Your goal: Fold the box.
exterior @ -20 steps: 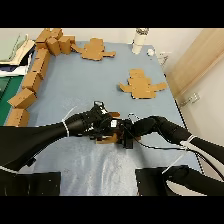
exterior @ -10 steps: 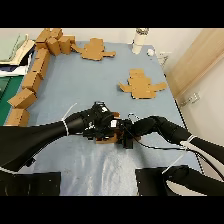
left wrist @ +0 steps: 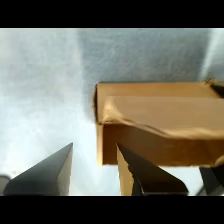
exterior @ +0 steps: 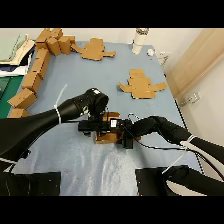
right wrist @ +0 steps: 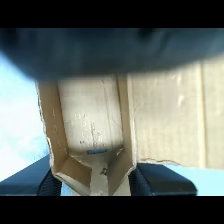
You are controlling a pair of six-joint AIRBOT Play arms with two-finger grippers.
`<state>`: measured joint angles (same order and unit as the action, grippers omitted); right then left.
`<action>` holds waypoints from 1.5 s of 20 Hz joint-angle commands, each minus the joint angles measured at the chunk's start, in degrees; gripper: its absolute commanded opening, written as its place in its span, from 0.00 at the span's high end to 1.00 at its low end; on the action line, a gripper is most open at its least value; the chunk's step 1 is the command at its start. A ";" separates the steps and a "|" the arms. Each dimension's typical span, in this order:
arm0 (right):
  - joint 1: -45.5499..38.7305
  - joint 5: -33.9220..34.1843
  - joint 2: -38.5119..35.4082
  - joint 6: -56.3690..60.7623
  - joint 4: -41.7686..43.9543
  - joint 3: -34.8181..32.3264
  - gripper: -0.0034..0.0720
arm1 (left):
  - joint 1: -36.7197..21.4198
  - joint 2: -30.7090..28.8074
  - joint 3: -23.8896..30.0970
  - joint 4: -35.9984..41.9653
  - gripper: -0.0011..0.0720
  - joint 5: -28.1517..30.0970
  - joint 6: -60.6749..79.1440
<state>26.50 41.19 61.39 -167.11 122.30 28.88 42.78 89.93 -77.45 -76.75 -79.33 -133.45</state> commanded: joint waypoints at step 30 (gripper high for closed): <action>0.02 0.00 -0.02 0.00 0.00 0.02 0.25 | -24.81 -9.38 15.82 23.37 0.97 19.17 99.41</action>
<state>26.48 41.19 61.39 -167.11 122.28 28.88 18.02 85.14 -69.23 -56.49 -70.89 -47.31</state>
